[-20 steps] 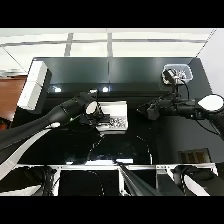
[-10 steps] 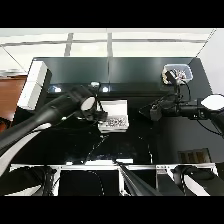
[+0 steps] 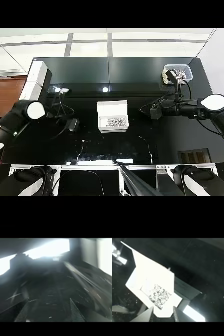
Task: Fold the box and place the chain.
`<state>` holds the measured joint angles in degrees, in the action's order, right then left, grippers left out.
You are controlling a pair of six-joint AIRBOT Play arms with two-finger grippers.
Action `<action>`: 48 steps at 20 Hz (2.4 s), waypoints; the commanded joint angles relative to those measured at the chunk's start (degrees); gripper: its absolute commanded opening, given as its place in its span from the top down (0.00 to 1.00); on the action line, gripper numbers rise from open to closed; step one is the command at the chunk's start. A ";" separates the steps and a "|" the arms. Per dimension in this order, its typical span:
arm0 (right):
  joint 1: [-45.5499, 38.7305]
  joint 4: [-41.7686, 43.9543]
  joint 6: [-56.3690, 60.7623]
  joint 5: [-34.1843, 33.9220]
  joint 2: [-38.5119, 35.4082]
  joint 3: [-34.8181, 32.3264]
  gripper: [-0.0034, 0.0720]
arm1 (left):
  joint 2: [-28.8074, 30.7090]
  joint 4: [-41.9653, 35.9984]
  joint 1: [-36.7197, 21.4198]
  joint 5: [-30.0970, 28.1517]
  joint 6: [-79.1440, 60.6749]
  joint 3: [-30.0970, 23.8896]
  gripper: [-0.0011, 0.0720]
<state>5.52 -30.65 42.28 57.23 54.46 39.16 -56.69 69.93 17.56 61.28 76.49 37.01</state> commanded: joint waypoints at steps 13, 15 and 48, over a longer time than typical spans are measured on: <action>-0.02 0.00 1.95 -0.66 -0.02 0.02 0.57 | -19.02 -32.17 3.52 -14.08 -85.15 1.22 0.01; -0.02 0.00 2.10 -0.68 -0.02 0.02 0.57 | -20.11 -33.70 3.76 -14.01 -86.88 1.25 0.01; 16.74 -8.81 -21.24 15.30 26.51 22.97 0.01 | -21.31 -37.55 5.35 -14.71 -91.32 1.49 0.35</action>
<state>20.21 -38.13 27.20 70.76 80.88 62.74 -77.95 32.36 22.90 46.57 -14.83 38.46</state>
